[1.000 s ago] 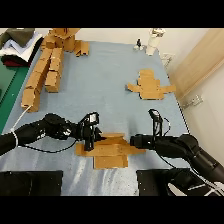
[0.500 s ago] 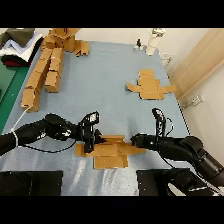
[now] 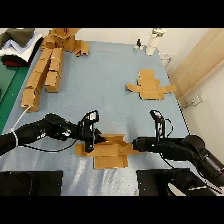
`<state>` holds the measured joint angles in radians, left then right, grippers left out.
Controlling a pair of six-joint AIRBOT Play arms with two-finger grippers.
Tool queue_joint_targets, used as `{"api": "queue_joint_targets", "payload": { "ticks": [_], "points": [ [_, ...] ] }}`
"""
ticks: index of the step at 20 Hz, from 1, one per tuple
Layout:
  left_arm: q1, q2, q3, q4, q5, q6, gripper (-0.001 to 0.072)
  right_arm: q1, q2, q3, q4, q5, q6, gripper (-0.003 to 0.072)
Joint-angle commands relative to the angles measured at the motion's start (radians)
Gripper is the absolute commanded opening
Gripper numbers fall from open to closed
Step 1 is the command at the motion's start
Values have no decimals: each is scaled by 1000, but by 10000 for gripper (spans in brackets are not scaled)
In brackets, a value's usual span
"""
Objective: Fold the box.
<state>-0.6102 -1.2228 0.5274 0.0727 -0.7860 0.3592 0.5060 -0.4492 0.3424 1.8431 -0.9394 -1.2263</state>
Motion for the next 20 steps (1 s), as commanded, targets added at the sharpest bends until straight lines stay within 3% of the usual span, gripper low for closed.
{"api": "queue_joint_targets", "payload": {
  "ticks": [1,4,6,8,12,13,14,15,16,20],
  "points": [
    [1,1,1,1,1,-12,13,1,2,52,24,-113,-92,1],
    [1,1,0,1,0,-12,13,21,2,78,64,-161,-233,1],
    [1,1,0,1,0,-12,13,119,2,77,27,-180,-267,1],
    [1,1,1,1,0,-12,13,293,2,77,-59,-181,-245,0],
    [0,1,0,1,0,-12,13,721,-1,35,-399,-123,-109,3],
    [1,1,0,1,0,-12,13,800,-9,14,-474,-89,-109,51],
    [1,1,1,1,1,-12,13,853,-22,2,-526,-65,-109,292],
    [1,1,1,1,1,-12,13,886,-48,-1,-562,-44,-109,466],
    [1,1,1,1,1,-12,13,905,-81,-1,-583,-24,-110,512],
    [1,1,1,1,0,-12,13,909,-220,-1,-624,-3,-109,514]
  ]
}}
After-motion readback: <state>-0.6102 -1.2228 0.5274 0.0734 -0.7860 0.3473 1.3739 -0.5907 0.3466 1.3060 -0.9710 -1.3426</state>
